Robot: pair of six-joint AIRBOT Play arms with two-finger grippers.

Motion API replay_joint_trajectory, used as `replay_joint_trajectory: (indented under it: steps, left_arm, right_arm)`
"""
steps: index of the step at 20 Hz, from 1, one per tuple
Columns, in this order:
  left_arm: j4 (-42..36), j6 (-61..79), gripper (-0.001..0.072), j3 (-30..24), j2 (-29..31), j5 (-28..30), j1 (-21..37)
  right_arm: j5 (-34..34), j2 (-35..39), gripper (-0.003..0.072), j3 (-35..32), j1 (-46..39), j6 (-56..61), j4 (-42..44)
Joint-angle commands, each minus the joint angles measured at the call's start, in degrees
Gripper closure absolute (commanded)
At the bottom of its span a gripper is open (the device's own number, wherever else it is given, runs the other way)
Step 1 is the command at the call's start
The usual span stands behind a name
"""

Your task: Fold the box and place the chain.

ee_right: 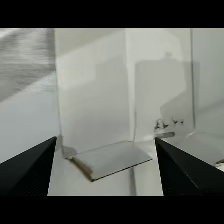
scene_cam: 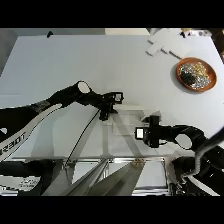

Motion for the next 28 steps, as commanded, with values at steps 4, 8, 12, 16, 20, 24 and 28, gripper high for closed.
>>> replay_joint_trajectory:
  steps: [4,8,12,16,20,24,28]
  left_arm:
    - [0.0,0.0,0.0698,0.0,0.0,0.0,0.0]
    - [0.0,0.0,0.0698,0.0,0.0,0.0,0.0]
    - [0.0,0.0,0.0698,0.0,0.0,0.0,0.0]
    - [0.0,0.0,0.0698,0.0,0.0,0.0,0.0]
    - [0.0,0.0,0.0698,0.0,0.0,0.0,0.0]
    - [0.0,0.0,0.0698,0.0,0.0,0.0,0.0]
    - [0.0,0.0,0.0698,0.0,0.0,0.0,0.0]
  right_arm:
    - [-6.0,-1.2,-0.0001,1.0,0.2,-0.2,-0.8]
    - [-3.4,-1.2,0.0,3.0,-1.1,-0.2,-0.8]
    - [1.4,-1.2,0.0,4.9,-6.8,-0.3,-0.4]
    - [1.2,-1.2,0.0,4.9,-7.7,-6.6,7.1]
    - [0.7,-1.2,0.0,4.9,-7.7,-7.8,7.4]
    - [-0.1,-1.3,0.0001,4.9,-9.2,-7.9,10.0]
    - [2.0,-1.4,0.0002,4.9,-13.2,-9.1,12.3]
